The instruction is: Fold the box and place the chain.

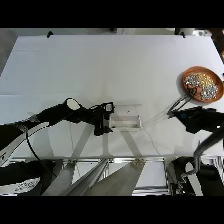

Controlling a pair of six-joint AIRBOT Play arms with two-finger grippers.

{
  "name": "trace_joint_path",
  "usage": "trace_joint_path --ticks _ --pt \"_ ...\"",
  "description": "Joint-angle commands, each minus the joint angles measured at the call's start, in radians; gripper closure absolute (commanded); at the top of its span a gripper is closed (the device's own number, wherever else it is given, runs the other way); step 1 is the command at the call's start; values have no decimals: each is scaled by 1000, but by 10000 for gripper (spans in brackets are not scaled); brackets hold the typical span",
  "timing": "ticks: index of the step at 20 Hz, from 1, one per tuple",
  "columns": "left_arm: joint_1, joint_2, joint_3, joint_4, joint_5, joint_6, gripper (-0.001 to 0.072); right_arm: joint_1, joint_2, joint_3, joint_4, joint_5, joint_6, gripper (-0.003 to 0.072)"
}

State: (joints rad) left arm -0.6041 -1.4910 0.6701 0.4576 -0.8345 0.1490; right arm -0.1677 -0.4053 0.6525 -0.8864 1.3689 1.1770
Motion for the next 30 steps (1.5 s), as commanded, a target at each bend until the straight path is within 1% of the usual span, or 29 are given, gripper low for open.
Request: trace_joint_path --ticks 1,4,7,8,10,12,14,16,19,23,26,30 --pt "0 0 1 0 0 0 419 122 12 -140 35 -144 3 671" --pt "0 0 1 0 0 0 419 204 -3 -221 69 -280 21 671" --pt "0 0 1 0 0 0 419 312 -60 -245 130 -385 31 671" --pt "0 0 1 0 0 0 419 361 -87 -246 146 -436 31 671" --pt "0 0 1 0 0 0 419 473 -159 -251 166 -572 31 671" --pt "0 0 1 0 0 0 419 597 -263 -251 208 -716 30 671" --pt "0 0 1 0 0 0 419 706 -366 -250 248 -821 29 671" --pt "0 0 1 0 0 0 419 796 -444 -247 275 -902 20 670" --pt "0 0 1 0 0 0 419 859 -502 -246 286 -959 20 670" --pt "0 0 1 0 0 0 419 863 -507 -246 289 -1043 20 671" --pt "0 0 1 0 0 0 419 863 -507 -236 290 -1068 20 671" --pt "0 0 1 0 0 0 419 863 -509 -222 282 -1065 20 670"
